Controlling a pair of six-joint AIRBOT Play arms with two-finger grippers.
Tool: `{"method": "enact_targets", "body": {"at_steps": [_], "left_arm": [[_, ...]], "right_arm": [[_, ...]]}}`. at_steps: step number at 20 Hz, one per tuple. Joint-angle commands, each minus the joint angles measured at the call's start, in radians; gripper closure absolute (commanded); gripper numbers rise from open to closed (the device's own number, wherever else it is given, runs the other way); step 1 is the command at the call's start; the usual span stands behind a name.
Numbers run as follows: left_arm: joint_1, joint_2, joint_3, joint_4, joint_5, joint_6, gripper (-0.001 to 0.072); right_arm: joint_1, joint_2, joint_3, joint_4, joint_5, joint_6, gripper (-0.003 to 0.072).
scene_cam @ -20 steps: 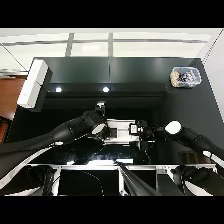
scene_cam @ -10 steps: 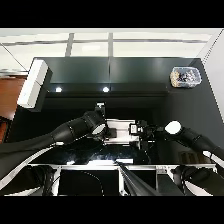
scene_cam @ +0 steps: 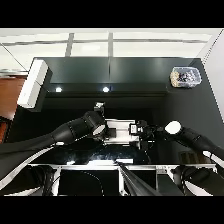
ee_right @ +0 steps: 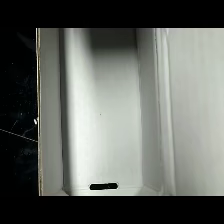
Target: Fold the box and place the chain.
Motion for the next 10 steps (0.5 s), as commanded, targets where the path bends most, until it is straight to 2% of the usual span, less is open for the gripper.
{"method": "enact_targets", "body": {"at_steps": [1,8,9,10], "left_arm": [[0.000,-0.001,0.001,0.002,0.000,-0.010,0.0490],[0.000,0.001,0.034,0.038,-0.024,-0.010,0.0494],[0.000,0.001,0.044,0.045,-0.030,-0.010,0.0561],[0.000,0.001,0.050,0.044,-0.028,-0.009,0.0599]], "right_arm": [[0.001,0.000,0.000,0.000,0.001,0.000,0.0284],[0.001,0.000,0.000,0.000,0.001,0.000,0.0284],[0.001,0.000,0.000,0.000,0.002,0.000,0.0284],[0.001,0.000,0.000,0.000,0.001,0.000,0.0284]]}}
